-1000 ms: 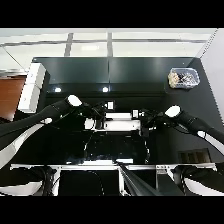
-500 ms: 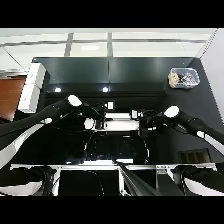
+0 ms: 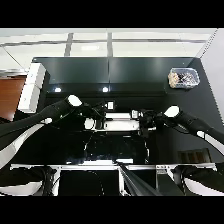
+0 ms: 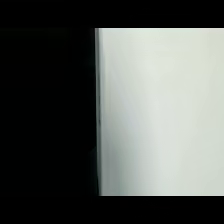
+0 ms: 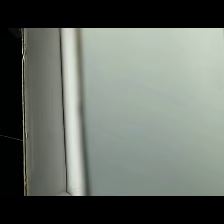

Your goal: Fold the box and place the chain.

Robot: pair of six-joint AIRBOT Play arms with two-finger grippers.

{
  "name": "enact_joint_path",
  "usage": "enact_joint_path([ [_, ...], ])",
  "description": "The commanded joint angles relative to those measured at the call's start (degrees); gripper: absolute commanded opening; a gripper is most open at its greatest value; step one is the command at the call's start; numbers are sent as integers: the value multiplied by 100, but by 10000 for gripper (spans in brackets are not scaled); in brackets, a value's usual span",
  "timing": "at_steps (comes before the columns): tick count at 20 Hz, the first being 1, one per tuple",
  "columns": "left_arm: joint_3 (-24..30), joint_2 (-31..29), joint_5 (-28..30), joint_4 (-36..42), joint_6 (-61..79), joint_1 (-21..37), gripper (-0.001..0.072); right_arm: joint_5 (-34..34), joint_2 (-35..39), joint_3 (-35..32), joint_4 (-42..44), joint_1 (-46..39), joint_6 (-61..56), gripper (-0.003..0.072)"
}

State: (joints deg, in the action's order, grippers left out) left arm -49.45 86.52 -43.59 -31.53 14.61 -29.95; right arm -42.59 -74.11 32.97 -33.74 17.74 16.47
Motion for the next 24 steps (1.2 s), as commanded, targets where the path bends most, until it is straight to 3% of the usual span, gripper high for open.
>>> enact_joint_path([
  [1,-4,4,2,0,0,-2,24,-181,15,-2,87,-210,-15,705],
  [11,-4,4,2,0,0,-2,24,144,13,-20,-81,-9,-214,704],
  [13,-4,4,2,0,0,-2,24,122,13,-20,-83,-11,-210,448],
  [23,-4,4,2,7,-4,2,24,125,13,-20,-81,-11,-212,432],
  [24,-4,4,2,7,-4,2,26,125,13,-20,-81,-11,-210,369],
])
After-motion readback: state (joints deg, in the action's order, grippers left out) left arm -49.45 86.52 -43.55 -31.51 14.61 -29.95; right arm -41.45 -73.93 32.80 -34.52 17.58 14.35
